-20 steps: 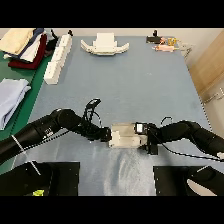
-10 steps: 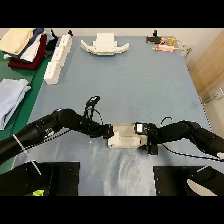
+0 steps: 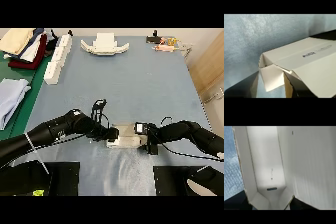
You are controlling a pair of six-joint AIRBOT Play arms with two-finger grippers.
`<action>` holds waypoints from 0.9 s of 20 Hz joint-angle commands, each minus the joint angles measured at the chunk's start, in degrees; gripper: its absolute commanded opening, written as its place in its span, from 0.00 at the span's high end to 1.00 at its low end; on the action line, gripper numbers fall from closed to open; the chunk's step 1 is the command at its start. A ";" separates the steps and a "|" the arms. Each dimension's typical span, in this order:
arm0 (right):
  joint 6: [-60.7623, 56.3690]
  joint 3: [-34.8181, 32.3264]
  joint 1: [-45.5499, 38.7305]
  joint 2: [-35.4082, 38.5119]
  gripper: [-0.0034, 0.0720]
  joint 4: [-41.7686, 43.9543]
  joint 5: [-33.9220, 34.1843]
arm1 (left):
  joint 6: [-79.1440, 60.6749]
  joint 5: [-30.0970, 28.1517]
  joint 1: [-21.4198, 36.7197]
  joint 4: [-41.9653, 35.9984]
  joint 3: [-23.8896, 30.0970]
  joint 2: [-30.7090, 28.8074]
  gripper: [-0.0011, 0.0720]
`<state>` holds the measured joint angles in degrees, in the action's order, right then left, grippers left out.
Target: Fold the box.
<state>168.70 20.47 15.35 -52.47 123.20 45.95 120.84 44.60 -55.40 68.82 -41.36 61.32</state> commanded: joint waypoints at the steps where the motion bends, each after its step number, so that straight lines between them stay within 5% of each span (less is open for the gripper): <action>1: -0.02 0.04 0.00 0.04 0.29 0.02 0.00 | 13.97 5.09 -4.17 10.88 -3.96 3.06 0.35; 8: -0.02 0.04 0.00 0.04 0.29 0.02 0.00 | 22.01 11.17 -8.11 12.70 -11.13 10.43 0.35; 14: -0.02 0.04 0.00 0.04 0.29 0.02 0.00 | 25.81 13.84 -8.22 13.49 -12.24 13.20 0.36; 15: -0.02 0.04 0.00 0.04 0.29 0.02 0.00 | 26.03 14.73 -8.44 13.55 -12.76 13.99 0.46; 18: -0.02 0.04 0.00 0.04 0.29 0.02 0.00 | 26.34 16.63 -9.35 15.26 -15.61 16.26 0.48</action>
<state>168.70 20.47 15.35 -52.47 123.22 45.95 146.04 58.92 -64.12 82.39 -54.96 75.70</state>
